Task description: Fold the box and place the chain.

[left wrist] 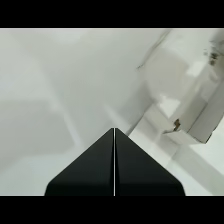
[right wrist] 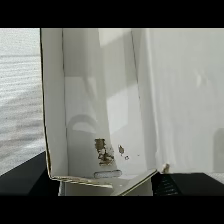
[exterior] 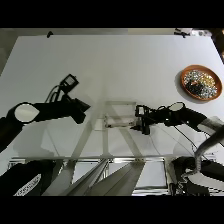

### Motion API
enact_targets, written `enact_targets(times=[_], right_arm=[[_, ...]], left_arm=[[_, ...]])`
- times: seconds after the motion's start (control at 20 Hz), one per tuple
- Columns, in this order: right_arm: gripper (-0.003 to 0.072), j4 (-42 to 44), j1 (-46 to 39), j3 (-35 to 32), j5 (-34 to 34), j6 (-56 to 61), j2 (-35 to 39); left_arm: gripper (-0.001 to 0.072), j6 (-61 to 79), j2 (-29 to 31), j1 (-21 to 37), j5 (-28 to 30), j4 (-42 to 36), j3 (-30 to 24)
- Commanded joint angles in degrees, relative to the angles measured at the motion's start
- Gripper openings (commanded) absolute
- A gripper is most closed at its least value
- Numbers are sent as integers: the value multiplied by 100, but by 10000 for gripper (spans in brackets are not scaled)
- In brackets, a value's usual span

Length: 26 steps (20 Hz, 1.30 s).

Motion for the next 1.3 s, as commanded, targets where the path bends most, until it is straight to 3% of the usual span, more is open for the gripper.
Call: enact_targets(times=[0.0,0.2,0.5,0.9,1.25], right_arm=[[477,-2,2,-2,9,-2,2],[477,-2,2,-2,9,-2,2],[477,-2,2,-2,7,-2,2],[477,-2,2,-2,7,-2,2],[477,-2,2,-2,7,-2,2]], left_arm=[[2,-2341,127,809,-883,691,-120],[2,-2396,-713,643,-1351,249,-170],[1,-2164,-1950,-15,-713,-437,-155],[1,-2192,-2124,-358,-289,-680,-83],[9,-2072,-2048,-474,-264,-837,76]])
